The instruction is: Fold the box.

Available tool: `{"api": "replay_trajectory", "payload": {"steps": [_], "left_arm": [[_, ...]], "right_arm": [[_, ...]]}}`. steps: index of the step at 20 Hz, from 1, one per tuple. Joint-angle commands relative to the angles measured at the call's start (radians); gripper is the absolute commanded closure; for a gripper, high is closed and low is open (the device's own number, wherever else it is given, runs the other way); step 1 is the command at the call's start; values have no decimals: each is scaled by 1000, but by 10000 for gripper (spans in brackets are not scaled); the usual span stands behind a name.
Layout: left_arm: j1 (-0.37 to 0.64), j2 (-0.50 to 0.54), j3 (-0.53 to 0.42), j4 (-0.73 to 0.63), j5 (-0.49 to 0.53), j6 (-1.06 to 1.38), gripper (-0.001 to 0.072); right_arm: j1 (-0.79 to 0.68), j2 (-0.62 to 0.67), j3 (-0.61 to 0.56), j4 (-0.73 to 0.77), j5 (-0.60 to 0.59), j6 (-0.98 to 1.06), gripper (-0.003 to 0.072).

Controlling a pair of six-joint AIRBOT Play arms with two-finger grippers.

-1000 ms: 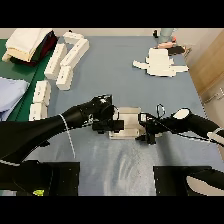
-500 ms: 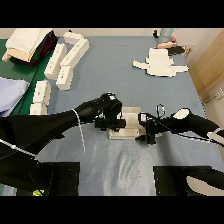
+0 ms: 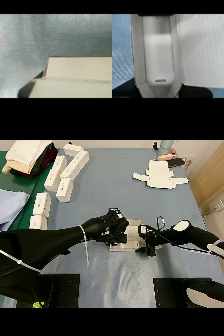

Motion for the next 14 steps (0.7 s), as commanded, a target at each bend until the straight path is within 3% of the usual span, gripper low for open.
{"api": "replay_trajectory", "payload": {"steps": [1,7,9,10,11,14], "left_arm": [[-16,-8,0,25,-8,-13,664],[-17,-15,1,22,-13,-36,692],[-17,-14,4,20,-14,-15,655],[-17,-14,8,16,-14,-3,347],[-16,-14,13,16,-22,-9,158],[-16,-14,27,16,-40,-6,161]], "right_arm": [[0,0,0,0,0,0,177],[0,0,0,0,0,0,177],[0,0,0,0,0,0,178],[0,0,0,0,0,0,177],[0,0,0,0,0,0,177],[0,0,0,0,0,0,177]]}}
